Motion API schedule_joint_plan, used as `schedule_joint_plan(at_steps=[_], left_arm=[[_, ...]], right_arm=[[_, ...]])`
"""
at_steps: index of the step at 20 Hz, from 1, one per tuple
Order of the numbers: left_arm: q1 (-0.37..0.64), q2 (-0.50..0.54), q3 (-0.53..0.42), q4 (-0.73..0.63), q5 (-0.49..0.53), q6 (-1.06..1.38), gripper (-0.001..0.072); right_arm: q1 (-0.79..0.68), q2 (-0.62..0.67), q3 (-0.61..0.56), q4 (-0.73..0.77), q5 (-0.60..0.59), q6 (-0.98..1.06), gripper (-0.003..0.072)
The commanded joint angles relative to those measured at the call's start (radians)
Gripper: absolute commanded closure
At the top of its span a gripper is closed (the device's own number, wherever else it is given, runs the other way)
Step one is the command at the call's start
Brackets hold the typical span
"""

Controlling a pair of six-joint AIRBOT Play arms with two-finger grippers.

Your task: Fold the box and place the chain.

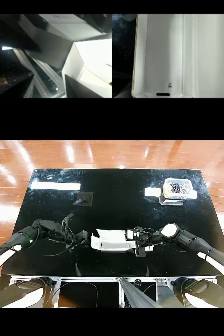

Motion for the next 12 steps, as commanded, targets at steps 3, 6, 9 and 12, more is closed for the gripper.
schedule_joint_plan(at_steps=[3,6,9,12], left_arm=[[-0.004,0.001,0.09,-0.002,0.095,0.005,0.0202],[-0.005,0.001,0.141,-0.001,0.124,0.005,0.0202],[-0.023,0.001,0.159,-0.003,0.13,0.004,0.0202],[-0.077,0.001,0.161,-0.005,0.127,0.004,0.0202]], right_arm=[[0.0,-0.001,0.001,0.0,0.0,0.0,0.0144],[0.0,-0.001,0.001,0.0,0.0,0.0,0.0144],[0.0,-0.001,0.001,0.0,0.0,0.0,0.0144],[0.0,-0.001,0.001,0.0,0.0,0.0,0.0144]])
